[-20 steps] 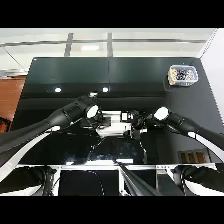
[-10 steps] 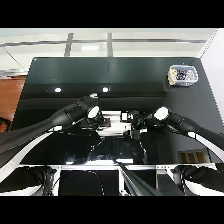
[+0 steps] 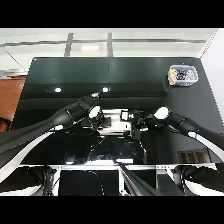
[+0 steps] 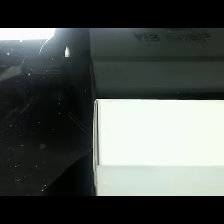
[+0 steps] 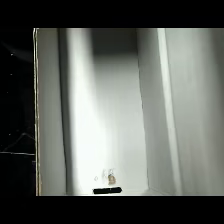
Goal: Fold the box and place the chain.
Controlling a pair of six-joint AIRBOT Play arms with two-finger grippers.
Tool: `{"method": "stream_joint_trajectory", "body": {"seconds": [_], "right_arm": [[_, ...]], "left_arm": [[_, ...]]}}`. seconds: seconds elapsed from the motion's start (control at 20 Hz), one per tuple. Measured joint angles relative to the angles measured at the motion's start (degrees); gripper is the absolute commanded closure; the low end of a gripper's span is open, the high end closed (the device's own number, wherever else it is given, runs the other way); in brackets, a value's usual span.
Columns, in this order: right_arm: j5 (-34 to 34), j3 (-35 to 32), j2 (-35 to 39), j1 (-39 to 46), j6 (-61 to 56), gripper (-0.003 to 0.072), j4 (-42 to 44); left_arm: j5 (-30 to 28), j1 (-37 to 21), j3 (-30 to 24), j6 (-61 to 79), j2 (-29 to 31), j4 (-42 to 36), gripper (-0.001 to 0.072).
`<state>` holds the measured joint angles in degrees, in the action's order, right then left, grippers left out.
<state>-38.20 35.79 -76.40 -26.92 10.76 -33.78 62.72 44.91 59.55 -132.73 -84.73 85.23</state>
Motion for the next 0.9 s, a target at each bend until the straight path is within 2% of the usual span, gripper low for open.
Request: {"method": "stream_joint_trajectory", "body": {"seconds": [0.35,0.5,0.55,0.9], "right_arm": [[-3.5,0.0,4.9,0.0,-5.7,0.0013,-9.3],[-4.6,0.0,5.9,0.0,-8.1,0.0332,-13.2],[-4.8,0.0,6.1,0.0,-8.5,0.0491,-13.8],[-4.7,0.0,6.5,0.0,-9.7,0.0504,-12.5]], "left_arm": [[0.9,0.0,0.0,0.8,0.0,-0.5,0.0683],[0.9,0.0,0.0,0.8,0.0,-0.5,0.0683],[0.9,0.0,0.0,0.8,0.0,-0.5,0.0683],[0.9,0.0,0.0,0.6,0.0,-0.5,0.0683]]}}
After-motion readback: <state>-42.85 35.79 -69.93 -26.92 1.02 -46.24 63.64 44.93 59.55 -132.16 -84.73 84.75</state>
